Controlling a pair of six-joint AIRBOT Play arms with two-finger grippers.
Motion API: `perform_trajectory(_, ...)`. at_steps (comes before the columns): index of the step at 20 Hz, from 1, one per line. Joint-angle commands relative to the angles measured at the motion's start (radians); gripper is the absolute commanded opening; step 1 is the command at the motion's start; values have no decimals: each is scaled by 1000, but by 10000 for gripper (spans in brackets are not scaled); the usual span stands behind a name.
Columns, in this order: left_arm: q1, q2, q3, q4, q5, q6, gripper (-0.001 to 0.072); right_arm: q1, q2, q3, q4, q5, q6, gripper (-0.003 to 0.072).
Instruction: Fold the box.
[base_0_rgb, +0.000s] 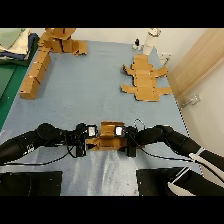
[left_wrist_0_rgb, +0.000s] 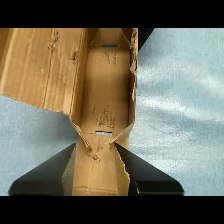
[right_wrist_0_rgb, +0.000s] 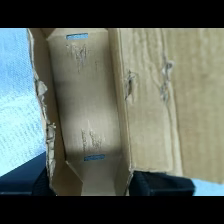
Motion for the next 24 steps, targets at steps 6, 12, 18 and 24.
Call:
perform_trajectory(6,-1,-28,-3,-78,-39,18,171,0,1,1,0,0,0,513)
perform_trajectory(12,-1,-34,-3,-114,-43,19,170,0,1,1,0,0,0,513)
perform_trajectory(18,-34,-57,0,-190,5,62,13,0,1,1,0,0,0,513)
perform_trajectory(24,-57,-64,0,-193,51,76,13,0,1,1,0,0,0,513)
